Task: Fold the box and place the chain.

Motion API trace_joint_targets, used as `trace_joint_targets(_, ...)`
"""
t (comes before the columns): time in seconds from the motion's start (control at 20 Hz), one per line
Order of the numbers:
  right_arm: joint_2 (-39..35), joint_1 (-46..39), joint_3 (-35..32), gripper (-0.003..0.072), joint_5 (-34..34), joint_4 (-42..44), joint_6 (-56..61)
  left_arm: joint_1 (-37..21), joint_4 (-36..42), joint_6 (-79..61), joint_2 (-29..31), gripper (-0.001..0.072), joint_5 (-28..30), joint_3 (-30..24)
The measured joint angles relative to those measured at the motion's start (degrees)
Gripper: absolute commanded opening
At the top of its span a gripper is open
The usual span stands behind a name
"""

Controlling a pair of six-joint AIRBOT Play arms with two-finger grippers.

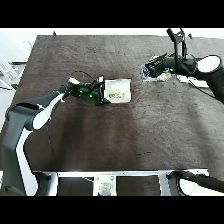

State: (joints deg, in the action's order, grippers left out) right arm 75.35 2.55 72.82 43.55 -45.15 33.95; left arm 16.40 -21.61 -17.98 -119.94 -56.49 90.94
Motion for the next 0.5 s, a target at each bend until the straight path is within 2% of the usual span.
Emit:
trace_joint_targets(0.1, 5.07, -2.78, 3.39, 0.026, 6.88, 7.67, -7.19, 0.0, 0.0, 0.0, 0.0, 0.042, 0.0, 0.0)
trace_joint_targets(0.2, 10.36, -3.82, 7.19, 0.0255, 12.48, 12.24, -11.96, 0.0, 0.0, 0.0, 0.0, 0.042, 0.0, 0.0)
trace_joint_targets(0.25, 13.22, -3.96, 9.27, 0.0224, 14.8, 13.81, -13.9, 0.0, -0.02, 0.0, 0.0, 0.042, 0.0, 0.0)
trace_joint_targets(0.5, 24.79, -2.84, 19.47, 0.0222, 19.89, 17.0, -18.73, 0.0, -0.02, -0.02, 0.0, 0.042, 0.0, 0.0)
